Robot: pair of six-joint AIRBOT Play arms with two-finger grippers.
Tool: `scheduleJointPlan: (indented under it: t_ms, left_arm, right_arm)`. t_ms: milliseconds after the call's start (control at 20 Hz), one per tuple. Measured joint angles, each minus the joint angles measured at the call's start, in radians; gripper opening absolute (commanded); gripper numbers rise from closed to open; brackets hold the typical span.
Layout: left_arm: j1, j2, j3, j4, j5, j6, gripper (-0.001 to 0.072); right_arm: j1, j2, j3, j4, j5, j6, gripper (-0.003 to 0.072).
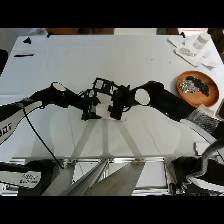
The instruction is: Fold the box and place the chain.
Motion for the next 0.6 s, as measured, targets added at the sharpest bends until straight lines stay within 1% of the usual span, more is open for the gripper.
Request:
scheduleJointPlan:
  t_ms: [250,600]
  left_arm:
    - [0.0,0.0,0.0,0.0,0.0,0.0,0.0318]
    - [0.0,0.0,0.0,0.0,0.002,-0.001,0.0318]
  right_arm:
    - [0.024,0.003,-0.013,-0.009,-0.013,-0.031,0.0451]
    - [0.029,0.006,-0.063,-0.098,-0.09,-0.04,0.045]
